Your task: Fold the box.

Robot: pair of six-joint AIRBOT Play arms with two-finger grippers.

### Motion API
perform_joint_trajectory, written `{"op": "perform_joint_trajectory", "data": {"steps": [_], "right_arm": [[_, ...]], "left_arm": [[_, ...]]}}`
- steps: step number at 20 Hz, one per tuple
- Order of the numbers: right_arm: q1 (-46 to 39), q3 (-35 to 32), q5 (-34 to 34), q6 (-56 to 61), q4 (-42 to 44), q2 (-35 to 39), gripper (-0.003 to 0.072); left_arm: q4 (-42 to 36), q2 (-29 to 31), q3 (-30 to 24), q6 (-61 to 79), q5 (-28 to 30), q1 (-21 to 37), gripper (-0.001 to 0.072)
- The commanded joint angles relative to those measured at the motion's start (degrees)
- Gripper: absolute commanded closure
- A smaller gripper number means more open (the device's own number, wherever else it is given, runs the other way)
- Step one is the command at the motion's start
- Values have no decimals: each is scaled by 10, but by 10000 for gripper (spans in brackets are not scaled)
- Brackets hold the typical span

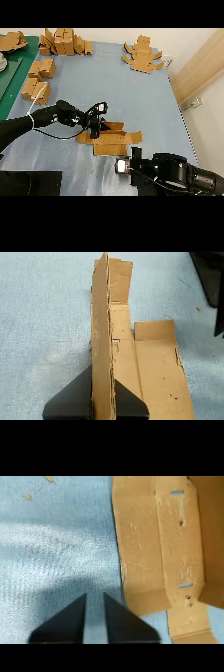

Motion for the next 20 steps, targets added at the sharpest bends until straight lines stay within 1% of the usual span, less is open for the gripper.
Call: {"op": "perform_joint_trajectory", "data": {"steps": [1,3,6,8,15,20], "right_arm": [[53,-12,-31,44,-129,-29,450],[36,-11,-41,44,-167,-61,450],[18,-11,-80,44,-177,-94,450],[17,-11,-93,44,-189,-107,451],[17,-11,-93,44,-194,-123,450],[17,-11,-93,44,-215,-136,450]], "left_arm": [[0,0,0,0,-2,1,699],[0,0,0,0,-4,-3,699],[0,0,0,0,-2,-3,699],[0,0,0,0,-3,-4,698],[0,0,0,0,-4,-4,699],[0,0,0,0,-3,-3,699]]}}
